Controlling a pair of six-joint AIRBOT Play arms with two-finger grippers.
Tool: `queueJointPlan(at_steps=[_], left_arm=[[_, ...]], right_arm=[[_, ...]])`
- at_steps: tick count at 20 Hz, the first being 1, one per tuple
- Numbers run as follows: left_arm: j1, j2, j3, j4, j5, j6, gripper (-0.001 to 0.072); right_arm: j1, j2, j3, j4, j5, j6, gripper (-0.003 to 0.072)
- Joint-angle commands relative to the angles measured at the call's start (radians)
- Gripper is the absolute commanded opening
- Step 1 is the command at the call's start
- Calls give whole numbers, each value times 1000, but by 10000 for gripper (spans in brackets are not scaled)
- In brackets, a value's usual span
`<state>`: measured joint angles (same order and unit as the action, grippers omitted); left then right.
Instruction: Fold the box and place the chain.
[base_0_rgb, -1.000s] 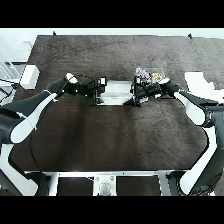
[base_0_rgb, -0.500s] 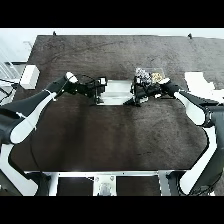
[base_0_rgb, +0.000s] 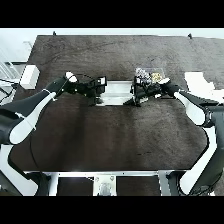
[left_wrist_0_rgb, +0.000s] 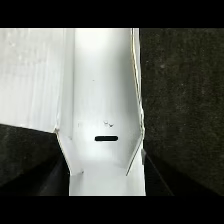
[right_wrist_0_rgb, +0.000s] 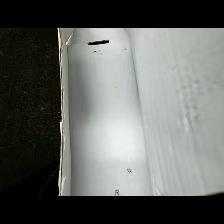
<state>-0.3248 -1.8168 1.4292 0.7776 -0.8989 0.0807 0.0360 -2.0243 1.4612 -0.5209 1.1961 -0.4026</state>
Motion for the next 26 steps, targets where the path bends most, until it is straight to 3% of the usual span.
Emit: queueJointPlan(at_steps=[1,2,3,4,12,15,16,17,18,20,26], left_arm=[[0,1,1,-1,-9,-1,300],[0,2,1,-1,-9,-1,276],[0,4,1,0,-9,-1,102],[0,6,1,-1,-9,-1,52],[1,85,0,0,-26,-2,21],[47,88,0,-97,-91,0,22],[71,88,0,-144,-127,11,25],[98,88,1,-194,-172,36,226],[121,88,1,-247,-212,57,379],[146,93,1,-294,-266,79,282],[147,136,1,-313,-300,77,331]], right_arm=[[0,0,0,1,-2,2,435],[0,0,0,1,-2,2,435],[0,0,0,1,-2,2,436],[0,0,0,1,-2,2,435],[0,0,0,1,-2,2,435],[0,0,0,2,-2,2,435],[0,0,0,1,-2,2,435],[0,0,0,2,-2,2,435],[0,0,0,1,-2,2,435],[0,0,0,1,-2,2,435],[0,0,0,2,-2,2,435]])
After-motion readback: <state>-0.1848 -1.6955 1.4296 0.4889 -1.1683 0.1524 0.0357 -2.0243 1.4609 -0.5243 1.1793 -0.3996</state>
